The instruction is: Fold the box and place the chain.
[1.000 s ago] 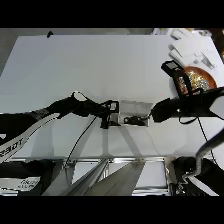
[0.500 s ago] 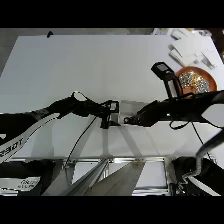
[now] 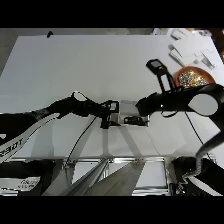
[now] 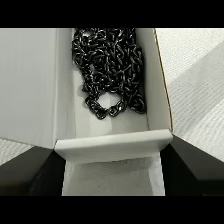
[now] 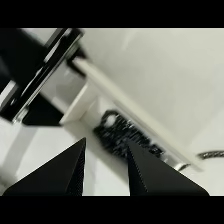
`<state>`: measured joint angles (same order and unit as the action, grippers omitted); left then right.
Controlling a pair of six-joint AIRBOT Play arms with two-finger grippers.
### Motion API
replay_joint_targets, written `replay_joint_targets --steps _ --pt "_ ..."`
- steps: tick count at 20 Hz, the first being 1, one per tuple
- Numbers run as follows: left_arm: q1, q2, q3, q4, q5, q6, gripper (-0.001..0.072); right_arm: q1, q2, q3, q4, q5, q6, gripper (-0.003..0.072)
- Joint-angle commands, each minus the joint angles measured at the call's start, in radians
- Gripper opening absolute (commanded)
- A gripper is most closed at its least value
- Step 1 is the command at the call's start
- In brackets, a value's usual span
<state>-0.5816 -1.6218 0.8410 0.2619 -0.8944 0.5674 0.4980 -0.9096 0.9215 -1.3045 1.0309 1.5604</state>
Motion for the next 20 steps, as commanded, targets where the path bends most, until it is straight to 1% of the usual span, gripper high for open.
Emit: replay_joint_targets --steps 1,2,3,5,7,9,10,12,13,20 --pt "0.000 0.000 0.001 0.000 0.000 0.000 0.0085 -0.142 -0.005 0.054 -0.056 -0.028 -0.017 0.0292" --pt "0.000 0.000 0.001 0.000 0.000 0.000 0.0085 -0.191 -0.006 0.054 -0.089 -0.028 -0.016 0.0289" --pt "0.000 0.000 0.001 0.000 0.000 0.000 0.0085 -0.241 -0.012 0.054 -0.134 -0.016 -0.016 0.0265" --pt "0.000 0.000 0.001 0.000 0.000 0.000 0.0085 -0.320 -0.039 0.054 -0.232 0.030 -0.017 0.0196" --pt "0.000 0.000 0.001 0.000 0.000 0.000 0.0085 -0.381 -0.084 0.054 -0.307 0.079 -0.018 0.0199" --pt "0.000 0.000 0.001 0.000 0.000 0.000 0.0085 -0.425 -0.141 0.047 -0.344 0.089 -0.025 0.0203" --pt "0.000 0.000 0.001 0.000 0.000 0.000 0.0085 -0.440 -0.175 0.042 -0.343 0.084 -0.052 0.0215" --pt "0.000 0.000 0.001 0.000 0.000 0.000 0.0085 -0.445 -0.238 0.029 -0.340 0.067 -0.096 0.0400" --pt "0.000 0.000 0.001 0.000 0.000 0.000 0.0085 -0.445 -0.270 0.020 -0.333 0.051 -0.113 0.0416" --pt "0.000 0.000 0.001 0.000 0.000 0.000 0.0085 -0.445 -0.455 -0.017 -0.329 -0.029 -0.116 0.0400"
